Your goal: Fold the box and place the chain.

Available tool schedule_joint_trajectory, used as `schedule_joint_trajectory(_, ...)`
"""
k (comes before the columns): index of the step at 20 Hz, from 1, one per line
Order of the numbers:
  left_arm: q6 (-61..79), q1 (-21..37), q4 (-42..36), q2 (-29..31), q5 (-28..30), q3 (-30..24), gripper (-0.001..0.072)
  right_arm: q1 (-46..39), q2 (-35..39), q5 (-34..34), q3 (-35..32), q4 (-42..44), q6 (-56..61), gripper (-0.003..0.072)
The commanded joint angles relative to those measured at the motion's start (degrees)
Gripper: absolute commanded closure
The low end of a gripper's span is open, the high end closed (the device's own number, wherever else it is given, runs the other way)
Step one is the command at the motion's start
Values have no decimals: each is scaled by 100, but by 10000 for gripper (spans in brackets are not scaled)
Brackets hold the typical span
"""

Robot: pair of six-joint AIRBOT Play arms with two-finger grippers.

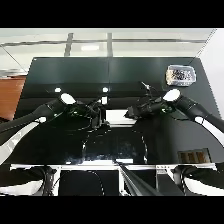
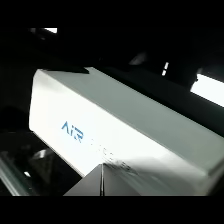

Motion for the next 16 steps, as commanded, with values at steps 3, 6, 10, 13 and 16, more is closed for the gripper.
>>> schedule_joint_trajectory(3, -251, 4, 79, 70, -57, 22, 258, -968, 1032, 1261, 457, 122, -52, 670)
schedule_joint_trajectory(6, -1270, 2, 833, 258, -391, 291, -3, -1880, 1945, 1722, 463, 138, -52, 670)
schedule_joint_trajectory(10, -2767, -11, 1897, 492, -1290, 1143, -4, -2879, 2704, 2055, 461, 28, -55, 669)
schedule_joint_trajectory(13, -3154, -382, 1853, 275, -1220, 1886, -3, -3016, 2730, 1886, 457, 44, -55, 669)
schedule_joint_trajectory(16, -3491, -863, 1864, -354, -1132, 2511, -3, -3016, 2730, 1753, 457, 90, -55, 669)
